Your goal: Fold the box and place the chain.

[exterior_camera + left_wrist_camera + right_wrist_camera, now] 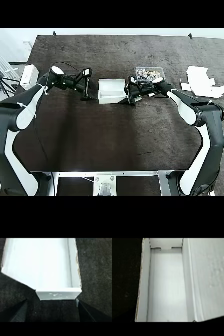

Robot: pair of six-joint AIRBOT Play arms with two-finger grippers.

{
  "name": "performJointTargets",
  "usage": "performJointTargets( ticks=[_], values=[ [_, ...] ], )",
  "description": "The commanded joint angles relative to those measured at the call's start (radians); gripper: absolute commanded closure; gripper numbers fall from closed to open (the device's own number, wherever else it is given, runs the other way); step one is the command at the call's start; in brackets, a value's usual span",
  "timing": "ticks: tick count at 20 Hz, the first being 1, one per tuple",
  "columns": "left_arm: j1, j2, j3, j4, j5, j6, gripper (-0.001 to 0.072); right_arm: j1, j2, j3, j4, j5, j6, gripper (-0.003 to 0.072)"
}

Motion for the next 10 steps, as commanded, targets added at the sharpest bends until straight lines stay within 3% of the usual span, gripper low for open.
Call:
performJointTargets(
  ticks=[1, 10],
  values=[
    [0.0, 0.0, 0.0, -0.006, -0.009, 0.008, -0.0011, 0.001, 0.0, 0.0, 0.0, 0.0, 0.0, 0.0191],
    [-0.008, -0.005, -0.015, -0.015, -0.011, 0.008, -0.0011, 0.001, 0.0, 0.0, 0.0, 0.0, 0.0, 0.0191]
  ],
)
